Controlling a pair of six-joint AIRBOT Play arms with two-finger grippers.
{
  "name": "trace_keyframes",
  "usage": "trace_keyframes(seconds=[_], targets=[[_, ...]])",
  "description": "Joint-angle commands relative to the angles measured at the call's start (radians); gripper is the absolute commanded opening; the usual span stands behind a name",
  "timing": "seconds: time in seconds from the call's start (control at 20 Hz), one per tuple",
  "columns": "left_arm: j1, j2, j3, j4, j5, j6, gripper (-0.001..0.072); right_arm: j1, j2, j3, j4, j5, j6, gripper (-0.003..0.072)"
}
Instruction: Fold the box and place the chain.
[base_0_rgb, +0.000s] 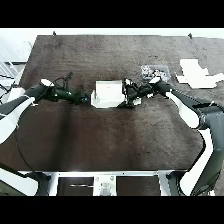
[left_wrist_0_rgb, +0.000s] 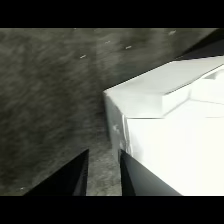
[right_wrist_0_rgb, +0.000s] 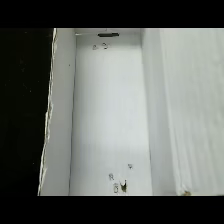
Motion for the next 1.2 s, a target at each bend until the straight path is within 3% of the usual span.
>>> trace_keyframes(seconds=[0.0,0.25,0.3,0.5,0.55,0.9,1.0,1.15], targets=[[-0.002,0.001,0.023,-0.045,-0.037,0.015,0.0243,0.0,0.0,0.0,0.0,0.0,0.0,0.0587],[-0.002,0.001,0.023,-0.135,-0.062,0.048,0.0265,0.0,0.0,0.0,0.0,0.0,0.0,0.0587],[-0.002,0.001,0.023,-0.137,-0.066,0.048,0.0324,0.0,0.0,0.0,0.0,0.0,0.0,0.0587],[-0.003,0.001,0.023,-0.133,-0.093,0.045,0.0325,0.0,0.0,0.0,0.0,0.0,0.0,0.0587],[-0.008,0.001,0.023,-0.131,-0.092,0.043,0.0379,0.0,0.0,0.0,0.0,0.0,0.0,0.0587],[-0.038,0.003,0.039,-0.107,-0.076,-0.006,0.036,0.0,0.0,0.0,0.0,0.0,0.0,0.0587],[-0.046,0.003,0.068,-0.069,-0.088,-0.044,0.036,0.0,0.0,0.0,0.0,0.0,0.0,0.0587],[-0.089,0.003,0.134,0.107,-0.087,-0.172,0.0353,0.0,0.0,0.0,0.0,0.0,0.0,0.0587]])
